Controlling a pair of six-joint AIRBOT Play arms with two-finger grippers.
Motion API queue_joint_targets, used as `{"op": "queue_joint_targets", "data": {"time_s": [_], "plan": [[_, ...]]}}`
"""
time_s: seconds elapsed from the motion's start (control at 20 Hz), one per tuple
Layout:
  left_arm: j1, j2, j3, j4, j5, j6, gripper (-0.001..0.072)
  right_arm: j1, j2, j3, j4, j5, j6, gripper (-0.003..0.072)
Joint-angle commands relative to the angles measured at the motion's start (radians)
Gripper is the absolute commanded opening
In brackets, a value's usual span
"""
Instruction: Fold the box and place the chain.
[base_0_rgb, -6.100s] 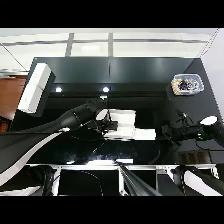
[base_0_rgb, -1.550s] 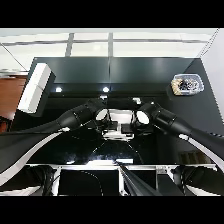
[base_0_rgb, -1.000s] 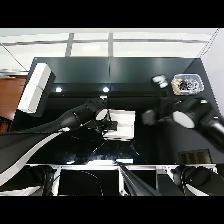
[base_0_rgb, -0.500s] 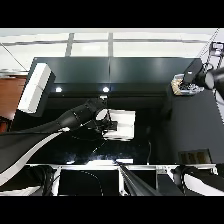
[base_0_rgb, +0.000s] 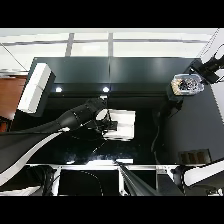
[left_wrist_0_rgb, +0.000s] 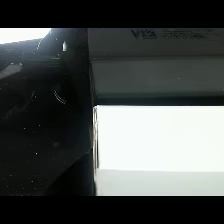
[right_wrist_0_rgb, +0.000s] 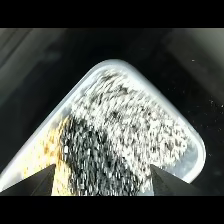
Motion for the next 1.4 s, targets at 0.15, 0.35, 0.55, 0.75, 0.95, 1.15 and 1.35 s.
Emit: {"op": "queue_joint_targets", "data": {"time_s": [0.15,0.35,0.55,0.75,0.95,1.15,1.35], "plan": [[0.003,0.000,0.000,0.001,-0.002,0.000,0.0028,-0.050,-0.100,0.061,0.011,0.049,0.047,0.0692],[0.003,0.000,0.000,0.000,-0.002,0.000,0.0028,-0.056,-0.135,0.061,0.009,0.041,0.047,0.0660],[0.003,0.000,0.000,0.001,0.001,0.000,0.0028,-0.051,-0.170,0.061,0.058,0.020,0.013,0.0651],[0.003,0.000,0.000,0.000,0.001,0.000,0.0028,-0.055,-0.159,0.078,0.055,0.058,-0.042,0.0115],[0.003,0.000,0.000,0.000,0.000,0.000,0.0028,-0.056,-0.078,0.078,0.004,0.098,-0.180,0.0012],[0.003,0.000,0.000,0.000,0.000,0.000,0.0028,-0.052,0.071,0.078,0.013,0.114,-0.372,0.0012],[0.003,0.000,0.000,0.000,0.000,0.000,0.0028,-0.035,0.249,0.078,0.025,0.154,-0.520,0.0012]]}}
